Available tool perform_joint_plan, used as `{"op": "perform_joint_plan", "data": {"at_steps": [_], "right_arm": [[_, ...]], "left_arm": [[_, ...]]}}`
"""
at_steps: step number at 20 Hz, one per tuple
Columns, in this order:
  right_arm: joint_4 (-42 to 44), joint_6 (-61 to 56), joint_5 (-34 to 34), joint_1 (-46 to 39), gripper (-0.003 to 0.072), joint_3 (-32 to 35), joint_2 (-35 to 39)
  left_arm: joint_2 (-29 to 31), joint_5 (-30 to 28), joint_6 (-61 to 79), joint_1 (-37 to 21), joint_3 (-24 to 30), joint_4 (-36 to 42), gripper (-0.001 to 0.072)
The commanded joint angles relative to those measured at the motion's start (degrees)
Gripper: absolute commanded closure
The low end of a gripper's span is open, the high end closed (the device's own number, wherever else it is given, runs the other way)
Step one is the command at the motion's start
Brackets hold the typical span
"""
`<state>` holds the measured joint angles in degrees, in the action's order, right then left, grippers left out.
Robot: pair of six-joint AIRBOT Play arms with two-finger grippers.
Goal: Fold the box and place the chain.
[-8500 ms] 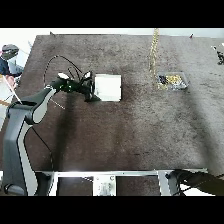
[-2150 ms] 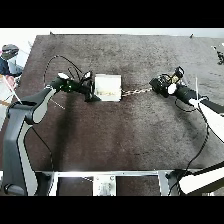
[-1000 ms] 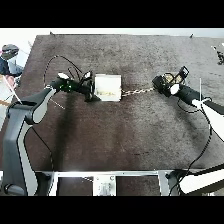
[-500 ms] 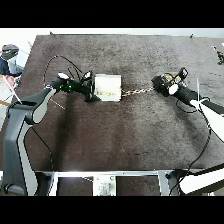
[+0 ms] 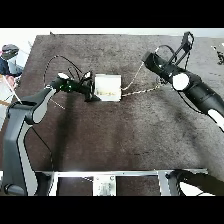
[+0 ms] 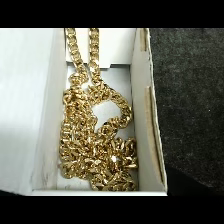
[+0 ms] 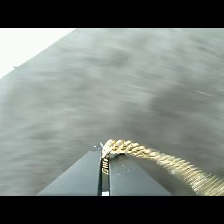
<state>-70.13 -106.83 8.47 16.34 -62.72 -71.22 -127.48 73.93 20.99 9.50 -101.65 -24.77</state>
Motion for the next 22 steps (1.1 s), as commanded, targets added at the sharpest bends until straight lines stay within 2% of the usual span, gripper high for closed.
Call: {"op": "perform_joint_plan", "data": {"at_steps": [1,5,8,15,16,17,18,20,22], "right_arm": [[-1.0,0.8,-3.9,6.2,0.0678,-1.3,4.2],[-1.2,0.7,-8.7,12.0,0.0678,-2.0,3.6],[-1.1,0.5,-9.8,15.0,0.0678,-2.0,1.0],[1.4,0.1,-9.8,18.0,0.0676,-2.0,-11.6],[1.4,0.2,-9.7,18.0,0.0615,-2.0,-12.8],[0.8,0.4,-9.8,17.6,0.0395,-2.0,-13.5],[0.0,0.8,-9.7,16.9,0.0336,-2.0,-13.6],[-3.0,0.8,-8.3,13.8,0.0341,-2.0,-12.7],[-3.6,0.7,1.1,7.6,0.0340,-2.0,-11.1]], "left_arm": [[0.0,0.0,0.0,0.0,0.0,0.0,0.0255],[0.0,0.0,0.0,0.0,0.0,0.0,0.0255],[0.0,0.0,0.0,0.0,0.0,0.0,0.0255],[0.0,0.0,0.0,0.0,0.0,0.0,0.0255],[0.0,0.0,0.0,0.0,0.0,0.0,0.0255],[0.0,0.0,0.0,0.0,0.0,0.0,0.0255],[0.0,0.0,0.0,0.0,0.0,0.0,0.0255],[0.0,0.0,0.0,0.0,0.0,0.0,0.0255],[0.0,0.0,0.0,0.0,0.0,0.0,0.0255]]}}
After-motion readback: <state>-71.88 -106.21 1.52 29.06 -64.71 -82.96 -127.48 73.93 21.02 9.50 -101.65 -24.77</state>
